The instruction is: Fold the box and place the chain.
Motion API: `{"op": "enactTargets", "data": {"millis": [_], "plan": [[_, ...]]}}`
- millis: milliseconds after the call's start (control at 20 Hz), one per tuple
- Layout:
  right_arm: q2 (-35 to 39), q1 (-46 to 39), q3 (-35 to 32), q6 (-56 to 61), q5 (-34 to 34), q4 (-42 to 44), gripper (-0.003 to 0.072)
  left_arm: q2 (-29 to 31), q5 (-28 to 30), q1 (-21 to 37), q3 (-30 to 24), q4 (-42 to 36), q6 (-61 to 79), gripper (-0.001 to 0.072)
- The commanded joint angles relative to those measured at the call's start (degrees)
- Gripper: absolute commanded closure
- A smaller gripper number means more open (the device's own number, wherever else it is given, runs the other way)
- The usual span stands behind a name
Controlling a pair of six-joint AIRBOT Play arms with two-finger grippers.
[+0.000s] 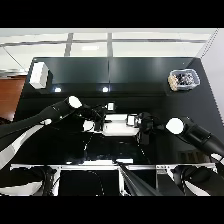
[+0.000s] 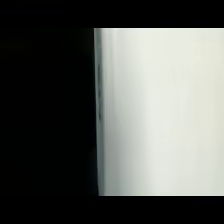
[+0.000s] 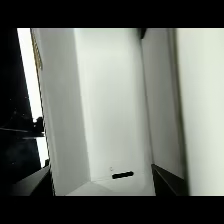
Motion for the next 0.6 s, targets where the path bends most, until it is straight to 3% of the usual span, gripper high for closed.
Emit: {"op": "enactTargets", "data": {"millis": [0, 350, 550], "plan": [[1.29, -1.57, 0.24, -0.13, -3.45, -0.52, -0.0005, 0.00, 0.00, -0.04, 0.02, 0.02, 0.04, 0.0681], [0.52, -5.70, 0.24, -4.61, -4.04, -0.11, -0.0005, 0.00, 0.00, -0.04, 0.02, 0.04, 0.04, 0.0681], [-1.60, -8.52, 0.24, -16.17, -0.74, 11.41, -0.0005, 0.00, -0.02, -0.04, 0.00, 0.02, 0.04, 0.0681]]}}
